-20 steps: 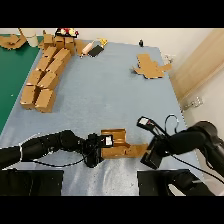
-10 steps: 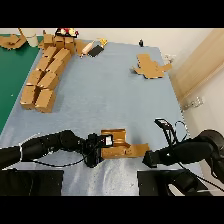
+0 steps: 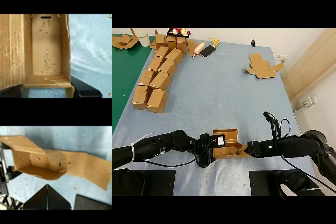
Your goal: Fold the box.
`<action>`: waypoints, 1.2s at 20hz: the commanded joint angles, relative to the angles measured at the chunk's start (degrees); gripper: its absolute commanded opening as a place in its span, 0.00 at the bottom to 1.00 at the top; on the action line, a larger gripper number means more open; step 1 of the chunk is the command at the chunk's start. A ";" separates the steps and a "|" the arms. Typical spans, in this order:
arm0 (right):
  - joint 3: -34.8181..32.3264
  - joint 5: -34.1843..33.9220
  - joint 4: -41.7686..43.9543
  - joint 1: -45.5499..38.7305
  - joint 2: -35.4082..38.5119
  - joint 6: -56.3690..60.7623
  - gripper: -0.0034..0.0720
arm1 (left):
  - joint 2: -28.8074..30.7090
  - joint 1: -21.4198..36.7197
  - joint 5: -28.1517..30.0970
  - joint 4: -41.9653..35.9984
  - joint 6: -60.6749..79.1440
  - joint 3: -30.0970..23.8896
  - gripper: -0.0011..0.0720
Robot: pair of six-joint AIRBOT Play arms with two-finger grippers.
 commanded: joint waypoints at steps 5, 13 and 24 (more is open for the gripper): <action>-0.07 3.72 3.67 0.00 -0.09 -0.09 0.05 | 0.17 0.15 -0.13 0.07 -0.02 -0.02 0.54; -0.07 3.74 3.63 0.00 -0.15 -0.09 0.05 | 2.75 0.13 -0.52 2.23 -3.54 -0.02 0.54; -0.09 3.93 3.17 0.00 -0.17 -0.13 0.05 | 2.73 0.11 -5.88 22.21 -21.62 1.60 0.54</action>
